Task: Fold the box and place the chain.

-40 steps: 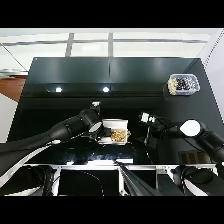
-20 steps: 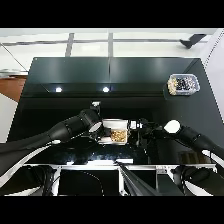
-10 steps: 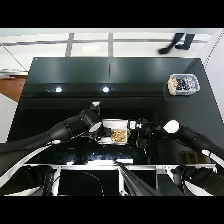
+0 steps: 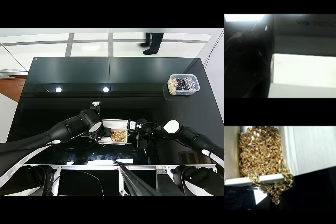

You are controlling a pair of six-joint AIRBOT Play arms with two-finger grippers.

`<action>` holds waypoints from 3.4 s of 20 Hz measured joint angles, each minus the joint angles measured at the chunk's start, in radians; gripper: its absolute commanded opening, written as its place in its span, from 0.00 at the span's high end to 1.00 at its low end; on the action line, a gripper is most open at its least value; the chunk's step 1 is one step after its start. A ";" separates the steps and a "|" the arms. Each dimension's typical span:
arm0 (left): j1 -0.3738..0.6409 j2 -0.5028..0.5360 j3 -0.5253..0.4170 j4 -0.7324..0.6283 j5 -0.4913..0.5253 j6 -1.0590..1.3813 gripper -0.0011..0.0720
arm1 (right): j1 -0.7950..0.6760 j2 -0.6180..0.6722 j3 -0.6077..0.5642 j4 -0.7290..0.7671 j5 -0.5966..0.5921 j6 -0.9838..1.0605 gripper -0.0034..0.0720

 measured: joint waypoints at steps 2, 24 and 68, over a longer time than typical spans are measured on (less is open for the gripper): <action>0.000 0.000 0.000 0.000 0.000 0.000 0.94 | 0.000 0.000 0.000 -0.001 0.002 -0.001 0.89; 0.000 0.000 0.000 0.000 0.000 0.000 0.94 | -0.102 0.272 0.187 -0.106 0.272 0.348 0.90; 0.011 0.147 0.104 -0.039 -0.132 0.268 0.35 | -0.471 0.222 0.261 -0.211 0.645 0.785 0.15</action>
